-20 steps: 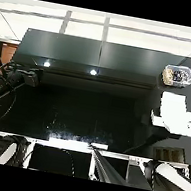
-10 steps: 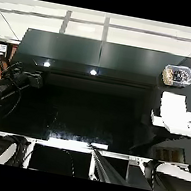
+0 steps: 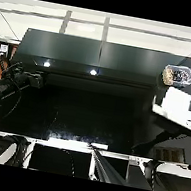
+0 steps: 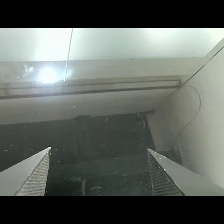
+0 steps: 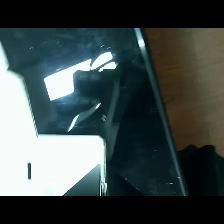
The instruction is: Fold the box and place the chain.
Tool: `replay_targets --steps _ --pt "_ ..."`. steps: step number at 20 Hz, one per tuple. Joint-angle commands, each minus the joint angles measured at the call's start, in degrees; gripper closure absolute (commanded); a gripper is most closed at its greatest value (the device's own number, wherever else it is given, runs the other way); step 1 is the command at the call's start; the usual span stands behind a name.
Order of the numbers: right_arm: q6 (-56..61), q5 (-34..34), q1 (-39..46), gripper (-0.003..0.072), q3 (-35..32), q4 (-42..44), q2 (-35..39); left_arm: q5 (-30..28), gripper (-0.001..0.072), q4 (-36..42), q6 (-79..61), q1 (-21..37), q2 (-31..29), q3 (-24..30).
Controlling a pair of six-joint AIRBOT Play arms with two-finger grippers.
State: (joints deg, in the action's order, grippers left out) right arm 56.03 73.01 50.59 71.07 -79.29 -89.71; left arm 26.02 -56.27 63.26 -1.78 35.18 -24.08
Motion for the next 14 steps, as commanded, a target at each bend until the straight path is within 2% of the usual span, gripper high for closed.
replay_targets --steps 1,3,5,9,12,14 --pt "-3.1 6.2 0.0 0.0664 0.1 1.2 0.0 0.0 0.0001 0.0 0.0 0.0 0.0 0.0" --pt "-3.2 8.9 0.0 0.0665 0.0 5.9 0.8 0.0 0.0001 0.0 0.0 0.0 0.0 0.0" --pt "-4.7 9.5 -0.2 0.0665 -0.5 15.1 2.7 0.2 0.0001 0.0 0.0 0.0 0.0 0.0" --pt "-8.9 9.2 -3.3 0.0664 -5.9 31.7 8.9 0.2 0.0001 0.0 0.2 0.0 0.0 0.0" --pt "-9.4 5.6 -9.2 0.0664 -12.8 37.1 15.1 0.2 0.0001 0.2 0.2 -0.3 0.0 0.0" --pt "-9.4 -0.2 -14.8 0.0664 -18.8 38.4 20.5 0.2 0.0001 1.1 0.2 -1.3 0.2 0.0"
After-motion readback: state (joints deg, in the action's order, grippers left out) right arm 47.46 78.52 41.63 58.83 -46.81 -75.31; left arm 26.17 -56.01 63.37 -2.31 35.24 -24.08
